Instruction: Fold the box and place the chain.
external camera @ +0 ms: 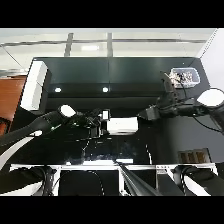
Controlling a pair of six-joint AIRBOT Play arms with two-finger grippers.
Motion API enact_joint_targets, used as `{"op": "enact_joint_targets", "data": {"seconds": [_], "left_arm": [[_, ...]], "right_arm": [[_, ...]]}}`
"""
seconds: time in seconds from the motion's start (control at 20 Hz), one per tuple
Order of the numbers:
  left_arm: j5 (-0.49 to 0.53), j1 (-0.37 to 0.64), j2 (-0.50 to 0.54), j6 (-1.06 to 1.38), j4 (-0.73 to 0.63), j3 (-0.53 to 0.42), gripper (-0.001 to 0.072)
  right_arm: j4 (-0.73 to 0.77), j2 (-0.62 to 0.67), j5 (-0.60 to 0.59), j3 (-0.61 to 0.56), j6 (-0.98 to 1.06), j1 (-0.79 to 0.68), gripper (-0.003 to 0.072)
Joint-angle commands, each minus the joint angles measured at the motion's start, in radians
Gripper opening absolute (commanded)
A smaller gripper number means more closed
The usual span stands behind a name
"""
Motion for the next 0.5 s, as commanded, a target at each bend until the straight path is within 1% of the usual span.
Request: {"op": "enact_joint_targets", "data": {"seconds": [0.0, 0.1, 0.2, 0.25, 0.3, 0.35, 0.45], "left_arm": [[0.000, 0.000, -0.001, -0.001, 0.000, 0.001, 0.0351], [-0.001, 0.000, -0.001, -0.001, 0.000, 0.001, 0.0351], [-0.004, 0.000, 0.003, -0.004, 0.000, 0.001, 0.0354], [-0.005, 0.000, 0.014, -0.025, 0.001, 0.001, 0.0395], [-0.006, 0.000, 0.031, -0.043, 0.001, 0.001, 0.0643], [-0.004, 0.001, 0.051, -0.061, 0.005, 0.002, 0.0713], [-0.008, 0.002, 0.110, -0.125, 0.071, 0.013, 0.0713]], "right_arm": [[-0.027, 0.039, 0.056, -0.032, 0.043, -0.030, 0.0011], [-0.039, 0.039, 0.014, -0.093, 0.047, -0.023, 0.0011], [-0.153, 0.039, 0.000, -0.112, 0.106, -0.028, 0.0011], [-0.239, 0.039, -0.004, -0.112, 0.154, -0.034, 0.0011], [-0.314, 0.039, -0.003, -0.112, 0.192, -0.047, 0.0011], [-0.382, 0.039, 0.006, -0.112, 0.228, -0.064, 0.0011], [-0.460, 0.039, 0.024, -0.112, 0.255, -0.097, 0.0011]]}}
